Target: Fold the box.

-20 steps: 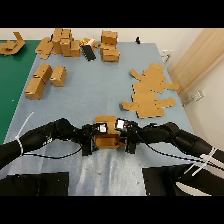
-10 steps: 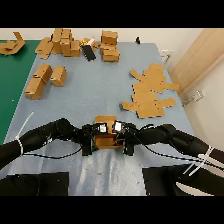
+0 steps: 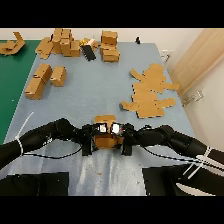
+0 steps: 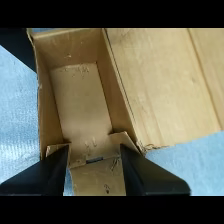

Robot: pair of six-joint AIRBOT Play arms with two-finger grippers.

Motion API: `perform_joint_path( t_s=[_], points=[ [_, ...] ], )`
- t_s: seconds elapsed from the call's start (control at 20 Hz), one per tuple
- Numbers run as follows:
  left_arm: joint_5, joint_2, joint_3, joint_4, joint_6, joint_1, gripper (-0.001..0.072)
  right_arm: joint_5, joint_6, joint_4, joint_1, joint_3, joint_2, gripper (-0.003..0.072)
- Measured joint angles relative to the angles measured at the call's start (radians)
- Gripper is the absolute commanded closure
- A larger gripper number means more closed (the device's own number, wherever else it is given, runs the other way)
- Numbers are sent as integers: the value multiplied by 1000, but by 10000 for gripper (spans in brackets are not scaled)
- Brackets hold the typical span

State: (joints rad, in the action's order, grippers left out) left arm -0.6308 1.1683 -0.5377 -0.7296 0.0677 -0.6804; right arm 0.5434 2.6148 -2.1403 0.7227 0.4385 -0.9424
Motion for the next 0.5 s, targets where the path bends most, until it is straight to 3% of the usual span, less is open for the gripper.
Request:
perform_joint_path(
  t_s=[0.2, 0.25, 0.3, 0.35, 0.4, 0.5],
  points=[
    [0, 0, 0, 0, 0, 0, 293, -3, -40, 29, 5, 1, 2, 190],
    [0, 0, 0, 0, 1, 0, 293, 13, -102, 64, 4, 3, 11, 297],
    [0, 0, 0, 0, 1, 0, 293, 48, -200, 127, 0, 11, 25, 504],
    [0, 0, 0, 0, 1, 0, 293, 95, -320, 209, -5, 21, 42, 609],
    [0, 0, 0, 1, 2, 0, 294, 158, -475, 311, -13, 35, 63, 681],
    [0, 0, 0, 1, 2, 0, 293, 297, -804, 504, -44, 71, 103, 682]
  ],
)
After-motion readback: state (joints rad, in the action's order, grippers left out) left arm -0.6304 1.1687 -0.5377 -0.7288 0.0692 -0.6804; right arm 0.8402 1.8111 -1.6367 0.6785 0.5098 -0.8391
